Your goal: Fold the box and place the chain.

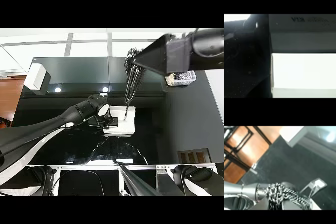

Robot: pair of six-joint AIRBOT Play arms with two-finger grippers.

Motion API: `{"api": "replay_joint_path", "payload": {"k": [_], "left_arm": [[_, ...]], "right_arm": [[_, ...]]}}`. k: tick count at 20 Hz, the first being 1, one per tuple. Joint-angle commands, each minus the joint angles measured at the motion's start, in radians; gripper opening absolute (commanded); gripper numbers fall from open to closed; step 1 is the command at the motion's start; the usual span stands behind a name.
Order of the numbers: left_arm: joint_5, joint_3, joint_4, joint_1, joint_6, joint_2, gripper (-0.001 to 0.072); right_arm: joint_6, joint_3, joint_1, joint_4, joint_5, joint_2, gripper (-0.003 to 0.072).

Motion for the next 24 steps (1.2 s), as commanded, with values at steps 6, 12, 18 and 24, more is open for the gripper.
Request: {"api": "replay_joint_path", "payload": {"k": [6, 12, 18, 24], "left_arm": [[0.000, 0.000, 0.000, 0.001, 0.000, -0.001, 0.0026], [0.000, 0.000, 0.000, 0.001, 0.000, -0.001, 0.0026], [0.000, 0.000, 0.000, 0.001, 0.000, -0.001, 0.0026], [0.000, 0.000, 0.000, 0.001, 0.000, -0.001, 0.0026]], "right_arm": [[0.003, -0.054, -0.003, -0.019, 0.176, -0.007, 0.0020], [-0.002, -0.297, -0.003, -0.021, 0.145, -0.007, 0.0020], [-0.009, -0.453, 0.004, -0.011, 0.105, -0.007, 0.0020], [-0.009, -0.622, 0.072, -0.011, -0.099, -0.025, 0.0020]]}}
